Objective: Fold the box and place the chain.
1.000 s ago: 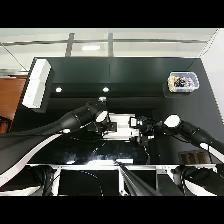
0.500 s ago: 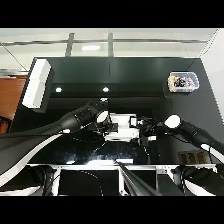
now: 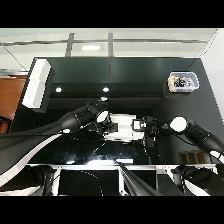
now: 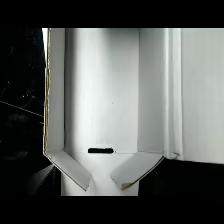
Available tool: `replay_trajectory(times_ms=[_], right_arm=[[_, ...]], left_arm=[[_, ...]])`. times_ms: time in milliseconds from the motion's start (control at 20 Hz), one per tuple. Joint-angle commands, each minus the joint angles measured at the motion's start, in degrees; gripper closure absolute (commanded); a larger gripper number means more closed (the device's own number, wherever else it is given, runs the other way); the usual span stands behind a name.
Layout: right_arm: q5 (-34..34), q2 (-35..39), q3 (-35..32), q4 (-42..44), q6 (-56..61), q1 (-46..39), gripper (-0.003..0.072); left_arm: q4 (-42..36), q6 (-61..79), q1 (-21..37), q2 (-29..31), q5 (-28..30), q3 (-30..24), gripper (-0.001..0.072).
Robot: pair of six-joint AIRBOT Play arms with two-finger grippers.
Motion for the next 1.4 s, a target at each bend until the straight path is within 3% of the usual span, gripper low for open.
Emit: replay_trajectory(times_ms=[0,50,450,500,550,600,950,1350], right_arm=[[0.17,0.42,0.07,-0.61,0.57,0.02,0.0096],[0.17,0.42,0.07,-0.61,0.61,0.02,0.0201],[0.09,0.24,0.02,2.60,0.59,0.04,0.0203],[-0.07,0.24,0.02,3.74,0.61,0.04,0.0284],[-0.07,0.24,0.02,4.57,0.61,0.04,0.0458],[-0.13,0.24,0.02,4.74,0.63,0.15,0.0494],[-2.03,-0.63,-0.11,15.06,0.68,0.57,0.0494],[-7.63,-3.21,-0.11,16.61,1.14,4.22,0.0495]], left_arm=[[0.22,-0.02,0.04,0.00,0.04,0.07,0.0679],[0.22,-0.02,0.04,0.00,0.04,0.07,0.0680],[0.24,0.00,0.04,0.00,0.07,0.07,0.0680],[0.24,0.00,0.04,0.00,0.09,0.07,0.0680],[0.24,0.00,0.04,0.00,0.09,0.07,0.0679],[0.24,0.00,0.04,0.00,0.09,0.07,0.0680],[0.44,0.00,0.07,0.00,0.09,0.07,0.0679],[0.44,0.00,0.04,0.00,0.04,0.07,0.0680]])
